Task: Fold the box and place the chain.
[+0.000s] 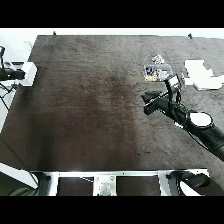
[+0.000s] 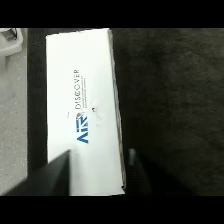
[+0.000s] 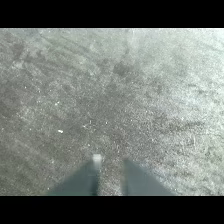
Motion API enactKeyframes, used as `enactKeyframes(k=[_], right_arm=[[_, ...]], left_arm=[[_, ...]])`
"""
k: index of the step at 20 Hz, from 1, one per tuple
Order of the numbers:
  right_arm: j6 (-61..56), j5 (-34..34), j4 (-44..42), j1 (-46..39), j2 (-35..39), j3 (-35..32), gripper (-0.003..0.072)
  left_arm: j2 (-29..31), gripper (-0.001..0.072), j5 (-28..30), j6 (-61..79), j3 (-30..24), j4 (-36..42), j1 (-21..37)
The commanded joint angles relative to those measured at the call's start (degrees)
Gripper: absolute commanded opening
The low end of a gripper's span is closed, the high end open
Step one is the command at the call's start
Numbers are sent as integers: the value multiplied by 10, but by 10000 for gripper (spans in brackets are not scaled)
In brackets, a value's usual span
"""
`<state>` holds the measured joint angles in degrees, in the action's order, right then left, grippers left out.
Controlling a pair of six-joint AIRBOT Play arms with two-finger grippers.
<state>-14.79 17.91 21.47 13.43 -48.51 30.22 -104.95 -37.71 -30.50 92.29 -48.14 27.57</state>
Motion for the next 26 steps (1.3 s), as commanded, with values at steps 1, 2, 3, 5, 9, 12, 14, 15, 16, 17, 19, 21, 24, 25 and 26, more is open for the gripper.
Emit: enactKeyframes(k=[1, 2, 3, 5, 9, 12, 14, 15, 16, 17, 19, 21, 24, 25, 26], right_arm=[[-1, -19, -1, 0, 21, 1, 45], [-12, -45, -1, 0, 37, 1, 10], [-33, -81, 0, 0, 53, 1, 9], [-62, -163, -1, 0, 85, 1, 8], [-62, -225, -1, 0, 126, 1, 6], [-59, -225, 0, 0, 134, -8, 7], [-56, -225, 0, 0, 136, -31, 6], [-56, -224, 0, 0, 136, -42, 6], [-56, -222, 0, 1, 136, -52, 6], [-56, -212, 0, 1, 138, -59, 6], [-56, -194, 27, 1, 139, -66, 6], [-56, -195, 33, 1, 143, -71, 6], [-56, -196, 33, 1, 183, -85, 5], [-56, -198, 33, 1, 210, -94, 5], [-56, -203, 33, 1, 247, -105, 4]], left_arm=[[52, 14, -92, 54, 1, 40, 0], [70, 12, -100, 67, 0, 74, 0], [96, 12, -94, 69, -7, 109, 0], [168, 11, -48, 123, -51, 158, -13], [390, 12, 171, 281, -278, 290, -96], [529, 12, 252, 372, -433, 356, -179], [594, 12, 254, 370, -514, 371, -226], [623, 12, 255, 370, -551, 384, -247], [649, 12, 262, 370, -584, 394, -267], [676, 12, 271, 370, -615, 396, -289], [725, 12, 288, 369, -668, 397, -324], [766, 12, 294, 361, -714, 401, -344], [829, 12, 286, 350, -761, 405, -349], [853, 12, 287, 350, -770, 405, -349], [875, 12, 288, 350, -775, 405, -349]])
